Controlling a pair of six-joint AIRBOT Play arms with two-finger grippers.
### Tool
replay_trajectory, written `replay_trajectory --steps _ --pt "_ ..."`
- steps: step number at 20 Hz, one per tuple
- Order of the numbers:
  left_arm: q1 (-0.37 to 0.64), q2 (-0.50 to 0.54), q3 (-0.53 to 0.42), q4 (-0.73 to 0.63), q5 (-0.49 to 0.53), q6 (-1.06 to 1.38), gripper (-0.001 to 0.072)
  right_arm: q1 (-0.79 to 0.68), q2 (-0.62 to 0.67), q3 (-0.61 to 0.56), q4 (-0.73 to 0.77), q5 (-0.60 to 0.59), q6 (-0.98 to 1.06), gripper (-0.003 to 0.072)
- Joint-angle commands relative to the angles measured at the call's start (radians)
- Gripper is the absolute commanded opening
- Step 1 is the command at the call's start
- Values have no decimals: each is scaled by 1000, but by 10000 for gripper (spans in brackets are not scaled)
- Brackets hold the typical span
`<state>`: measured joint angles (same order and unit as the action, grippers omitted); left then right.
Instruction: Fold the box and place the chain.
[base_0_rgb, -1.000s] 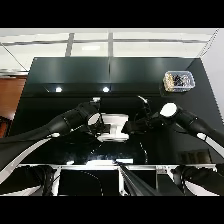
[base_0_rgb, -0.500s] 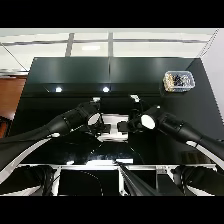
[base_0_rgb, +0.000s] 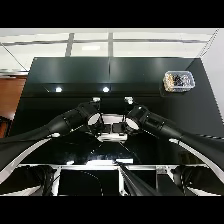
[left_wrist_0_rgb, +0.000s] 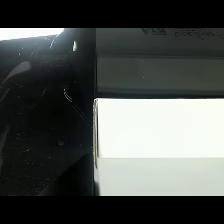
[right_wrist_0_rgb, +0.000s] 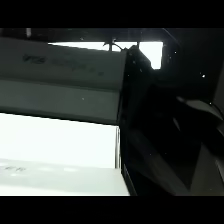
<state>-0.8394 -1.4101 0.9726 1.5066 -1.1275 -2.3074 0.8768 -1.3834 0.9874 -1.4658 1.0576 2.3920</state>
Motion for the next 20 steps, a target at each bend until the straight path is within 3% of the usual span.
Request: replay_trajectory --steps 1,7,9,10,11,15,16,17,18,19,20 --pt "0 0 0 1 0 0 29 5 -23 8 -5 14 21 307" --pt "0 0 0 1 1 0 29 4 -50 7 -6 -15 21 305" --pt "0 0 0 0 1 0 30 4 -50 7 -9 -23 20 170" --pt "0 0 0 0 0 0 29 4 -50 7 -9 -31 20 53" --pt "0 0 0 0 0 0 29 4 -50 7 -8 -35 22 19" --pt "0 0 0 0 1 0 30 4 -51 7 -11 -23 28 34" --pt "0 0 0 0 0 0 29 3 -51 8 -9 -22 28 208" --pt "0 0 0 0 1 0 29 2 -51 8 -6 -19 28 277" --pt "0 0 0 0 0 0 30 2 -51 8 -5 -15 28 274" --pt "0 0 0 0 0 0 29 2 -51 7 -5 -14 27 191" --pt "0 0 0 0 1 0 29 2 -51 7 -6 -15 27 61"
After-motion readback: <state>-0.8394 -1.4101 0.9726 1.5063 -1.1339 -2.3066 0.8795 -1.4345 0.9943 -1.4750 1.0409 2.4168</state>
